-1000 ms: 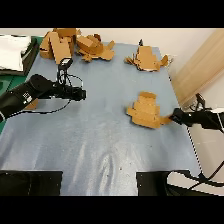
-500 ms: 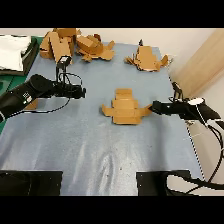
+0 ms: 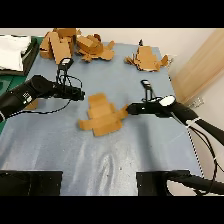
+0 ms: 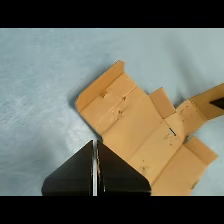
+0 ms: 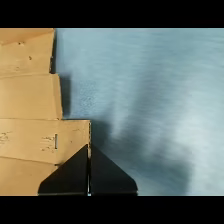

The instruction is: Fold the box.

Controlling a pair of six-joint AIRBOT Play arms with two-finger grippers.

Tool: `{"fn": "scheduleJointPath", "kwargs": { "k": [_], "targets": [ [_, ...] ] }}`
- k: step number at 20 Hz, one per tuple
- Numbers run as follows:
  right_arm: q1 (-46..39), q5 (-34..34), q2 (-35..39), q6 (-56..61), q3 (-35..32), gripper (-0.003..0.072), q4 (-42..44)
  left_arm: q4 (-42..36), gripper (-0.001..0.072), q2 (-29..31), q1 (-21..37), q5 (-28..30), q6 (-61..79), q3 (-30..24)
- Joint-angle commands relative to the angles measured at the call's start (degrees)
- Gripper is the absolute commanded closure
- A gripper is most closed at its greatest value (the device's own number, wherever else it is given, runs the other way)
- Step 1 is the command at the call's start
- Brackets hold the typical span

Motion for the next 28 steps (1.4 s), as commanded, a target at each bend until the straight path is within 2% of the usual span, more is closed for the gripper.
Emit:
{"fn": "scheduleJointPath", "kwargs": {
  "k": [1, 3, 6, 8, 12, 15, 16, 17, 19, 23, 28],
  "targets": [
    [9.07, -5.6, 0.15, 4.0, -1.29, 0.0685, -5.95, 9.25, 0.0663, -0.04, 0.09, -5.51, 1.33, -0.15],
    [11.06, -9.49, 1.25, 7.15, -3.78, 0.0685, -7.56, 8.98, 0.07, -0.04, 0.5, -7.13, 5.68, -1.25],
    [13.66, -20.06, 6.88, 8.15, -9.33, 0.0685, -7.32, 7.63, 0.0699, -0.11, 3.32, -7.3, 7.61, -3.69],
    [14.84, -22.93, 10.73, 8.15, -12.24, 0.0685, -7.34, 4.35, 0.0698, -0.87, 6.16, -7.98, 8.48, -4.74],
    [15.61, -22.75, 13.64, 9.68, -14.43, 0.0685, -7.3, -12.61, 0.0698, -5.68, 9.14, -14.05, 21.94, -5.01],
    [15.72, -22.27, 13.66, 10.14, -14.43, 0.0685, -7.28, -19.12, 0.0698, -10.05, 8.57, -15.06, 26.67, -4.98],
    [15.72, -21.97, 13.64, 10.25, -14.43, 0.0685, -7.28, -21.05, 0.0614, -11.08, 8.55, -15.1, 28.65, -4.98],
    [15.72, -21.68, 13.66, 10.58, -14.43, 0.0685, -7.3, -23.32, 0.0485, -11.87, 8.55, -14.97, 29.83, -4.98],
    [15.76, -21.42, 13.64, 10.58, -14.43, 0.0685, -7.3, -27.47, 0.0466, -12.96, 8.59, -15.13, 32.44, -4.74],
    [15.76, -21.42, 13.64, 10.6, -14.43, 0.0685, -7.3, -31.87, 0.0466, -14.38, 8.57, -16.57, 35.12, -2.73],
    [15.76, -21.18, 13.64, 10.62, -14.43, 0.0685, -7.32, -30.84, 0.0466, -15.39, 9.79, -17.03, 34.07, -1.77]
  ]
}}
